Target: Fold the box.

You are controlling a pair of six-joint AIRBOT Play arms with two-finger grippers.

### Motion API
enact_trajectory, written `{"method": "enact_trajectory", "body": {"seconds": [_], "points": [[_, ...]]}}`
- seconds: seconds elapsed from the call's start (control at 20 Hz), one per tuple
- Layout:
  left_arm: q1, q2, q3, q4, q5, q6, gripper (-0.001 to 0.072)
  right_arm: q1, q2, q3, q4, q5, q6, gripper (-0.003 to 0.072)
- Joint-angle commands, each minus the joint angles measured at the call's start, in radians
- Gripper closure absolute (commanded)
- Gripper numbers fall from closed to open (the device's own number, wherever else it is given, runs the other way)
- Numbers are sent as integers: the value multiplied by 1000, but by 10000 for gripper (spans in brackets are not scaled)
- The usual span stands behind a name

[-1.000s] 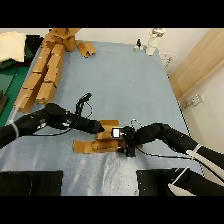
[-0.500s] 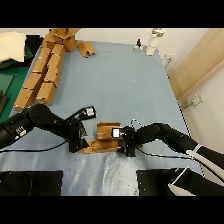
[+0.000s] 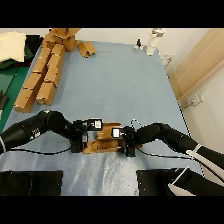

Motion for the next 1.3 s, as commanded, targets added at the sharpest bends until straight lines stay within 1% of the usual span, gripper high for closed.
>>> {"method": "enact_trajectory", "body": {"seconds": [0.0,0.1,0.25,0.35,0.45,0.55,0.7,0.75,0.8,1.0,1.05,1.1,1.25], "points": [[-14,-2,-78,-166,117,190,160,1,-1,-1,0,0,0,184],[-14,39,-156,-272,176,290,159,1,-1,-1,0,0,0,184],[-14,111,-230,-307,247,289,159,1,-1,-1,0,0,0,184],[-14,124,-242,-343,252,290,159,1,-1,-1,0,0,0,184],[-14,124,-242,-427,253,346,160,1,-1,-1,0,0,0,184],[-14,123,-242,-482,253,391,160,1,-1,-1,0,0,0,184],[-14,123,-242,-490,252,390,162,1,-1,-1,0,0,0,184],[-14,123,-242,-490,252,390,175,1,-1,-1,0,0,0,184],[-14,123,-242,-489,252,391,341,1,-1,-1,0,0,0,184],[-20,104,-242,-501,254,391,351,1,-1,-1,0,0,0,184],[-29,101,-242,-510,254,392,432,1,-1,-1,0,0,0,184],[-40,98,-242,-526,258,400,528,1,-1,-1,0,0,0,184],[-66,85,-242,-539,324,410,527,1,-1,-1,0,0,0,184]]}}
